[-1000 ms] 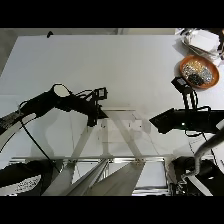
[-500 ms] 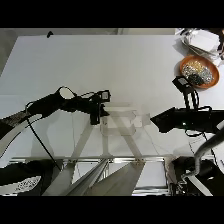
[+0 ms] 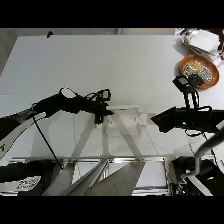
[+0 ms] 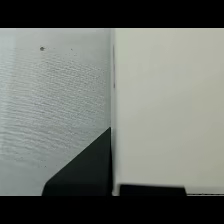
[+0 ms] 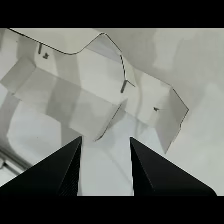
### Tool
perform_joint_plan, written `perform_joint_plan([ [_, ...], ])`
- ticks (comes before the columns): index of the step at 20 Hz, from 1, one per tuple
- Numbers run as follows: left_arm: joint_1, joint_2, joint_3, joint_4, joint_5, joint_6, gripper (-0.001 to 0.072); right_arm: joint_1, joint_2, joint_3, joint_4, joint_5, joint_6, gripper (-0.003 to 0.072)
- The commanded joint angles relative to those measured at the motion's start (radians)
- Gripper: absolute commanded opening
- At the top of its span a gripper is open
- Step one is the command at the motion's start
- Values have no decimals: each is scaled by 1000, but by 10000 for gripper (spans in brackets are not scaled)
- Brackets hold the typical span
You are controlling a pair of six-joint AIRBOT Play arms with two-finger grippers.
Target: Fold the box and place the chain.
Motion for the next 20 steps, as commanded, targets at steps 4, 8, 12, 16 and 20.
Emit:
perform_joint_plan([
  [4,0,-31,0,-10,6,24,2,0,1,1,-2,0,0,341],
  [8,0,-32,0,37,10,24,2,0,1,1,-2,0,0,341],
  [12,0,-32,0,37,10,24,3,0,1,1,-2,0,0,341],
  [16,0,-31,0,37,10,23,5,0,1,1,-2,1,0,341],
  [20,0,-31,0,37,9,23,9,0,1,1,-2,0,-2,341],
])
